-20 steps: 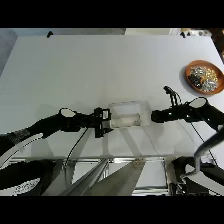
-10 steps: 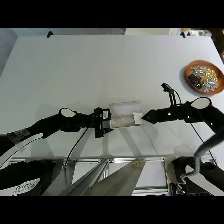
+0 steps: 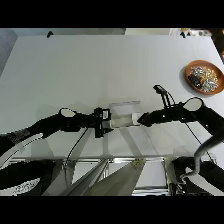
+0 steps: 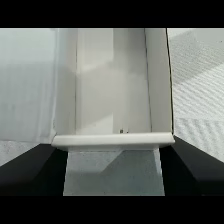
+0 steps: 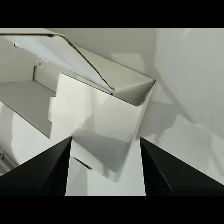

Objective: Fold the box and place the chain.

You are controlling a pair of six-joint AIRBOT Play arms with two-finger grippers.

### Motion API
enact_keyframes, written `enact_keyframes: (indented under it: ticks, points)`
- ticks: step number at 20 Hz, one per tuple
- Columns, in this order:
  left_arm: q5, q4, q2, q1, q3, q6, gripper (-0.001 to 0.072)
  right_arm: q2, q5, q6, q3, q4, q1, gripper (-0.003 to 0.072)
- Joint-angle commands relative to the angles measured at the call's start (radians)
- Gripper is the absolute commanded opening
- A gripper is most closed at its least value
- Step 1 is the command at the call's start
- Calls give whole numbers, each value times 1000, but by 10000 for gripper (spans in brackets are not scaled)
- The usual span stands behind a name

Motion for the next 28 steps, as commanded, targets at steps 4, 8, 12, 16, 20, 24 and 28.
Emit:
enact_keyframes:
  ticks: [4, 8, 12, 16, 20, 24, 28]
  points:
    - [0, 0, 0, 0, 0, 0, 136, -51, -83, 349, 103, -228, 183, 479]
    - [-1, 0, 0, 0, 0, 0, 136, -93, -79, 563, 157, -396, 281, 453]
    - [-4, 0, 0, 0, 0, 0, 136, -144, -63, 692, 184, -503, 345, 449]
    - [-4, 0, 0, 0, 0, 0, 136, -174, -52, 776, 228, -574, 388, 431]
    - [-4, 0, 0, 0, 0, 0, 136, -238, 6, 906, 292, -708, 443, 409]
    - [-4, 0, 0, 0, 0, 0, 136, -266, 25, 945, 314, -745, 485, 355]
    - [-4, 0, 0, 0, 0, 0, 136, -282, 26, 949, 317, -745, 504, 234]
